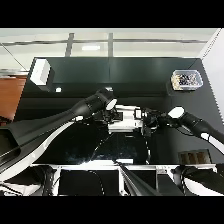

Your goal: Fold the box and place the chain.

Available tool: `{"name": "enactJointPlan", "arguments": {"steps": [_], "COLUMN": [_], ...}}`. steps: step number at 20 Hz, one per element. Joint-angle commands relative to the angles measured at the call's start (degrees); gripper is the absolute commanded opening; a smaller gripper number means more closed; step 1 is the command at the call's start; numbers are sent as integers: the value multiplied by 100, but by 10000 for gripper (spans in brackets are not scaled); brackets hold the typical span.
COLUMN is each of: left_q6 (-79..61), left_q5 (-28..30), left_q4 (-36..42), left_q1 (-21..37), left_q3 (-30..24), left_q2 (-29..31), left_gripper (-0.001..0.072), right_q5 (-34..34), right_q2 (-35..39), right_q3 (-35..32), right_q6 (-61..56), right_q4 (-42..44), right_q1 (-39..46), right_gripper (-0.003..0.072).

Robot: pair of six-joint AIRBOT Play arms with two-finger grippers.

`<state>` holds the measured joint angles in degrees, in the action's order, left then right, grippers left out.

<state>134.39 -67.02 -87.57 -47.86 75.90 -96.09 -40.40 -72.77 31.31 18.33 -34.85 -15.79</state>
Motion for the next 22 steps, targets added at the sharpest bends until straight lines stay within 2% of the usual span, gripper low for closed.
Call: {"name": "enactJointPlan", "arguments": {"steps": [1, 2, 3, 4, 5, 6, 9, 10, 12, 13, 16, 18, 22], "left_q6": [109, 109, 109, 109, 109, 109, 111, 111, 107, 98, 85, 87, 85], "left_q5": [72, 72, 74, 72, 57, 52, 50, 35, 4, 7, 2, -20, -20], "left_q4": [109, 109, 109, 109, 109, 107, 105, 105, 107, 109, 107, 107, 109], "left_q1": [0, 0, 2, 2, 2, 2, 4, 2, 2, 2, 7, 7, 13], "left_q3": [26, 26, 26, 26, 26, 26, 26, 26, 26, 26, 26, 26, 26], "left_q2": [-11, -11, -11, -11, -11, -11, -15, -20, -22, -22, -22, -22, -22], "left_gripper": [25, 30, 119, 314, 378, 378, 375, 341, 101, 26, 26, 26, 27], "right_q5": [-11, -11, -11, -11, -11, -11, -11, -11, -11, -11, 0, 13, -251], "right_q2": [-2, -2, -2, -2, -2, -2, -2, -2, -2, -2, 7, 116, 599], "right_q3": [-4, -4, -4, -4, -4, -4, -4, -4, -4, -4, -2, -2, -2], "right_q6": [13, 13, 13, 13, 11, 13, 13, 13, 11, 11, -256, -579, -807], "right_q4": [-7, -7, -7, -7, -7, -7, -7, -7, -7, -7, -7, -28, -741], "right_q1": [-4, -4, -4, -4, -4, -4, -2, -4, -4, -4, -2, 22, 138], "right_gripper": [415, 415, 415, 415, 415, 415, 415, 415, 415, 415, 419, 719, 716]}}
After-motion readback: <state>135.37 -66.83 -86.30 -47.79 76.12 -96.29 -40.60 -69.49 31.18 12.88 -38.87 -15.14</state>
